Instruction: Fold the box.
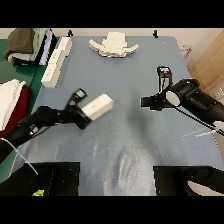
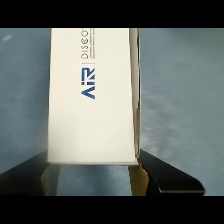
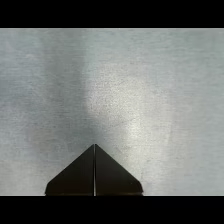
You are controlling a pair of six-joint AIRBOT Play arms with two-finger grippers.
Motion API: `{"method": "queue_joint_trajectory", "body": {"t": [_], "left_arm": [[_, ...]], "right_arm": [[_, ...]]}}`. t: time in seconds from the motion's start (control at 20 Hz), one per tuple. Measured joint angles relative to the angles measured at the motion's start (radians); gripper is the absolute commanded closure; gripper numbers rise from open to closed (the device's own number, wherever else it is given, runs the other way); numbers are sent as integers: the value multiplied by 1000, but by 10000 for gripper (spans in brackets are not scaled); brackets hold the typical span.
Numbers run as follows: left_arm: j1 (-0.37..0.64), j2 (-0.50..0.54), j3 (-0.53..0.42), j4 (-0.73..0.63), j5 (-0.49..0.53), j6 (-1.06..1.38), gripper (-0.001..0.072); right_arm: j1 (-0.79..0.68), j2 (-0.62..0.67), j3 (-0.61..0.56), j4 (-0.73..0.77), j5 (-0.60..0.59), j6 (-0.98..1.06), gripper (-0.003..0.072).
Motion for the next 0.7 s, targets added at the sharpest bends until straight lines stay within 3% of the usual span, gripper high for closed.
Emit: {"method": "queue_joint_trajectory", "body": {"t": [0.15,0.3,0.45,0.7], "left_arm": [[278,19,15,151,12,-203,246],[457,16,27,215,30,-276,246],[529,-34,52,240,65,-283,247],[564,-215,176,227,82,-283,246]], "right_arm": [[-8,-2,2,-2,-8,10,680],[-11,-3,2,-3,-32,14,680],[-12,-3,2,-4,-59,15,680],[-13,-3,2,-4,-81,17,680]]}}
